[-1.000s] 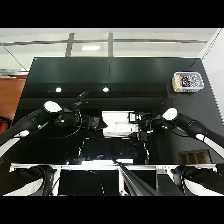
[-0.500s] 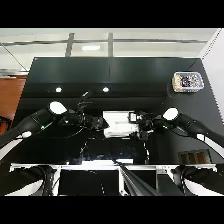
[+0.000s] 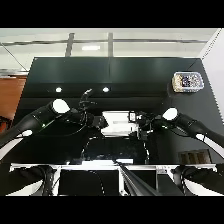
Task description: Fold the box and place the chain.
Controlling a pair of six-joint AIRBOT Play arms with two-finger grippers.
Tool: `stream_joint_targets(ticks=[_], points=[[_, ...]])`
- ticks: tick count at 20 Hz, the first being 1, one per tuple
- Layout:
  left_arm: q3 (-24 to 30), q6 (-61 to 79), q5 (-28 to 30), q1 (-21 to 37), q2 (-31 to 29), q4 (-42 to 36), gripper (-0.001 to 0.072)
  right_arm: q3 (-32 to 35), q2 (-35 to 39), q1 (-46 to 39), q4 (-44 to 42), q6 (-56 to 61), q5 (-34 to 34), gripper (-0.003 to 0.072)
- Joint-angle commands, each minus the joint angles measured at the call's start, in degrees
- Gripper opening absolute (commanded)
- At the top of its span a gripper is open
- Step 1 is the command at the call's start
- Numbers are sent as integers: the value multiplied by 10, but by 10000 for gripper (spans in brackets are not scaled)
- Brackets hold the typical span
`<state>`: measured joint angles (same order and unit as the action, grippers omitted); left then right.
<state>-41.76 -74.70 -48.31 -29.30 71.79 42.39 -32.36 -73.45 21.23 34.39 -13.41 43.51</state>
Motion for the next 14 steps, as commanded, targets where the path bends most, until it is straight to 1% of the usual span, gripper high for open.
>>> stream_joint_targets(ticks=[1, 6, 10, 12, 14], points=[[-10, -84, 45, -37, 5, 53, 474, 0, 0, 0, 0, 1, 0, 232], [-50, -251, 44, -87, 6, 207, 473, 0, 0, 0, 0, 1, 0, 232], [-66, -364, 28, -112, 7, 306, 473, 0, 0, 0, 0, 1, 0, 232], [-67, -400, 12, -121, 14, 337, 473, 0, 0, 0, 0, 1, 0, 232], [-71, -418, -3, -129, 30, 341, 473, 0, 0, 0, 0, 1, 0, 232]])
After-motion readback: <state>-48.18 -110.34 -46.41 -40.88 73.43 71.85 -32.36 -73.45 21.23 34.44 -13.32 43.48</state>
